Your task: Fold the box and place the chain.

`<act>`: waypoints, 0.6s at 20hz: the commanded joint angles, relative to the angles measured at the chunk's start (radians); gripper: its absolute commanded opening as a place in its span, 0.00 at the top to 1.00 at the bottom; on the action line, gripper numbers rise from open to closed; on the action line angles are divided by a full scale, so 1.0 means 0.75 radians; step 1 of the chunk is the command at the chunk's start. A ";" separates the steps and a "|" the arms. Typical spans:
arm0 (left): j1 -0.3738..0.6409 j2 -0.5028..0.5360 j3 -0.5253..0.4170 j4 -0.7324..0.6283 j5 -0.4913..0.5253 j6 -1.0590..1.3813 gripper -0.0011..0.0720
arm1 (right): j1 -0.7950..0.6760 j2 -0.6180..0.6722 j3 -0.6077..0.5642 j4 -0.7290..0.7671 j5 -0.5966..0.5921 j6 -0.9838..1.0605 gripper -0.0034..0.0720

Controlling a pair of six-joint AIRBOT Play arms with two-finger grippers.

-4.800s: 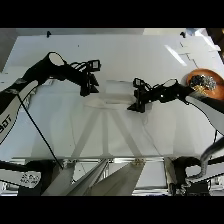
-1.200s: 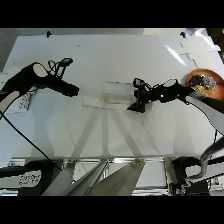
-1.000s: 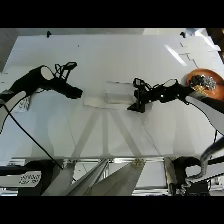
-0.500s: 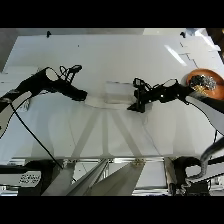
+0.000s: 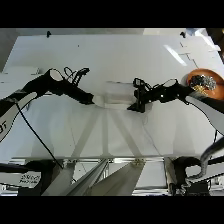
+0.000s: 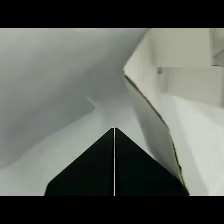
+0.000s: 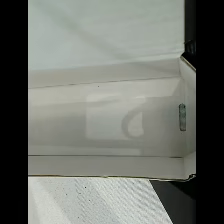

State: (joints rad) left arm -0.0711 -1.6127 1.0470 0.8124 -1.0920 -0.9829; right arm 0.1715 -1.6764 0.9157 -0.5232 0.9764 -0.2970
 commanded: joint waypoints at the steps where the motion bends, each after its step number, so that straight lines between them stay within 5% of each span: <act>1: -0.010 -0.007 -0.001 -0.152 -0.038 0.091 0.98 | 0.001 0.001 -0.001 0.001 0.001 0.001 0.30; 7: -0.008 -0.007 -0.001 -0.242 -0.026 0.119 0.96 | 0.001 0.001 -0.001 0.001 0.001 0.000 0.30; 12: -0.005 -0.007 -0.001 -0.369 -0.061 0.179 0.84 | 0.001 0.001 -0.001 0.001 0.001 0.000 0.30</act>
State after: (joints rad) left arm -0.0757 -1.6169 1.0470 0.5987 -1.1175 -0.8825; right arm 0.1715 -1.6764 0.9157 -0.5228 0.9768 -0.2970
